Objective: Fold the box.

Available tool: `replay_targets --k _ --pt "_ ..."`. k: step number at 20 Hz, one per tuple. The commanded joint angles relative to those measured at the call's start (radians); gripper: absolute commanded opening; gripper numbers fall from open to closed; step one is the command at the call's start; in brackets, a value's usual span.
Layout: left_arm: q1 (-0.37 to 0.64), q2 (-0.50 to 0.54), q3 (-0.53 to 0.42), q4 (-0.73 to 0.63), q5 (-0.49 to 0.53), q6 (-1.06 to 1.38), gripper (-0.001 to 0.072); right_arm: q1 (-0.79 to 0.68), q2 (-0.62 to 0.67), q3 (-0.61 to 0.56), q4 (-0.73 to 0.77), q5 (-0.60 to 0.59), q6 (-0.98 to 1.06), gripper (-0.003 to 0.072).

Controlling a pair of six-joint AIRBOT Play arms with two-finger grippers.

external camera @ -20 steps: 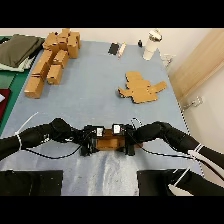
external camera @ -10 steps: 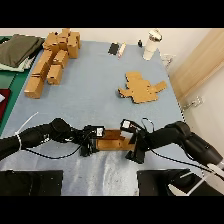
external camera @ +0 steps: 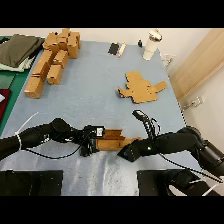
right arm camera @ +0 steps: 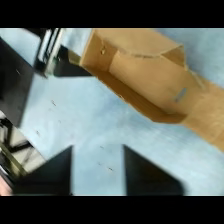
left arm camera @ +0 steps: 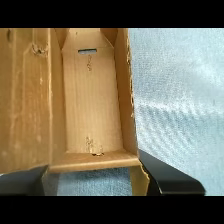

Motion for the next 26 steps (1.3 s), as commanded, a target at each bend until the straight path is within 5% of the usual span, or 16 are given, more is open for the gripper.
replay_targets --k 1,7,13,21,26 --pt "0.0 0.0 0.001 0.0 0.0 0.0 0.0467 0.011 -0.082 0.03 0.126 0.214 0.126 0.0004" --pt "0.0 0.0 0.001 0.0 -0.001 0.0 0.0466 -0.095 -0.443 0.208 0.049 0.238 -0.014 0.0003" --pt "0.0 0.0 0.001 0.0 0.0 0.0 0.0467 -0.082 -0.619 0.213 0.053 0.221 -0.103 0.0003" --pt "0.0 0.0 0.001 0.0 0.0 0.0 0.0467 -0.093 -0.615 0.247 0.018 0.234 -0.204 0.0002" --pt "0.0 0.0 0.001 0.0 0.0 0.0 0.0466 -0.169 -0.391 0.306 -0.192 0.182 -0.198 0.0002"
